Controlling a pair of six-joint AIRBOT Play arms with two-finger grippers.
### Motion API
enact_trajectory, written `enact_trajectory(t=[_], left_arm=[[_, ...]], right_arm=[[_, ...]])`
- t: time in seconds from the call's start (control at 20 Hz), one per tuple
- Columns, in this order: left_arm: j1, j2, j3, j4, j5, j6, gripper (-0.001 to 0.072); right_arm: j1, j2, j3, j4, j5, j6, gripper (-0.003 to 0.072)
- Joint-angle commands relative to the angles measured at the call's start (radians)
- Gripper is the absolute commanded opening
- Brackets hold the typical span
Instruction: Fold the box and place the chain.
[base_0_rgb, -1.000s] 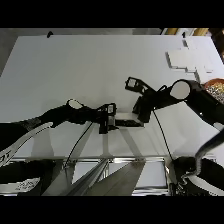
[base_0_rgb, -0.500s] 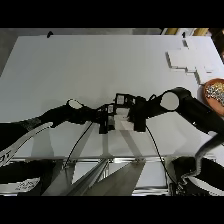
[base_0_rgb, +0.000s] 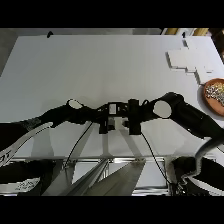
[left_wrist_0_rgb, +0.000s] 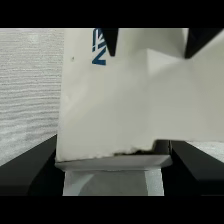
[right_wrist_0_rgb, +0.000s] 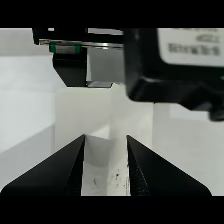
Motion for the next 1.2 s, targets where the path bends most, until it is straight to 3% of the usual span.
enact_trajectory(t=[0.0,0.15,0.3,0.65,1.15], left_arm=[[0.000,0.000,0.001,0.000,0.000,0.000,0.0109],[0.000,0.000,0.001,0.000,0.000,0.000,0.0109],[0.000,0.000,0.001,0.000,0.000,0.000,0.0109],[0.000,0.000,0.001,0.000,0.000,0.000,0.0109],[0.000,0.000,0.001,0.000,0.000,0.000,0.0109]], right_arm=[[0.018,-0.003,-0.011,-0.061,-0.005,0.003,0.0303],[0.017,-0.003,-0.019,-0.109,-0.016,0.051,0.0294],[0.017,-0.003,-0.019,-0.125,-0.029,0.072,0.0189],[0.017,-0.003,-0.019,-0.125,-0.039,0.073,0.0103],[0.017,-0.003,-0.065,-0.097,-0.051,0.068,0.0144]])
